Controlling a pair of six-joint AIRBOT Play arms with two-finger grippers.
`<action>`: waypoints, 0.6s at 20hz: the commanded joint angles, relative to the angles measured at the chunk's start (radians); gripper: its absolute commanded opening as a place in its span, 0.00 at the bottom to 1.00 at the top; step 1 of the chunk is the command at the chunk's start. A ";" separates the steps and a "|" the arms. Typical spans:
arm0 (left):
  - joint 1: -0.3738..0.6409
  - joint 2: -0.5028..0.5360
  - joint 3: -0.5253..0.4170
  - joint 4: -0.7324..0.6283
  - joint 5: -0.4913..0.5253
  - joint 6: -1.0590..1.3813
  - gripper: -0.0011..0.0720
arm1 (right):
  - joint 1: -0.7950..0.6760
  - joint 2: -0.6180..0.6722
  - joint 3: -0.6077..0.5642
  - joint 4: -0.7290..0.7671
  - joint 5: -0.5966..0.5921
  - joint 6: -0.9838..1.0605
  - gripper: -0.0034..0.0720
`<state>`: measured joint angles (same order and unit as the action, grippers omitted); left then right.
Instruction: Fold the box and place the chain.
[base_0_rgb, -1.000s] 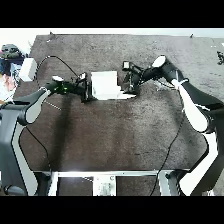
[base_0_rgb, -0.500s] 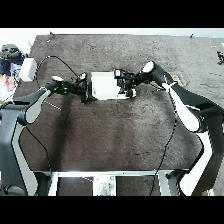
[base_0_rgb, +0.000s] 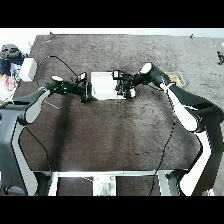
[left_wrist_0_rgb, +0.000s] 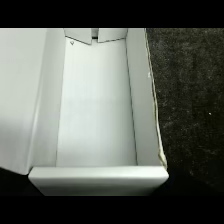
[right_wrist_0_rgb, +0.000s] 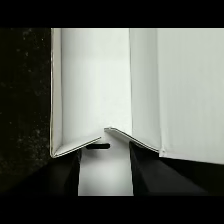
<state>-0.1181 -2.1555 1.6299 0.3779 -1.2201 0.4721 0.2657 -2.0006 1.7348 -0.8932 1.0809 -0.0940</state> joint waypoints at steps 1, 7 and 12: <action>-0.001 0.000 0.000 -0.001 0.001 0.000 0.31 | 0.001 -0.006 0.000 0.028 -0.001 0.000 0.32; -0.001 0.000 0.000 -0.001 0.001 0.000 0.31 | 0.002 -0.011 0.000 0.071 -0.013 0.000 0.50; 0.000 0.000 0.000 -0.001 0.001 0.000 0.31 | 0.002 -0.021 0.000 0.092 -0.019 -0.003 0.51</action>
<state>-0.1181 -2.1555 1.6299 0.3771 -1.2198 0.4721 0.2672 -2.0159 1.7344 -0.8268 1.0653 -0.0948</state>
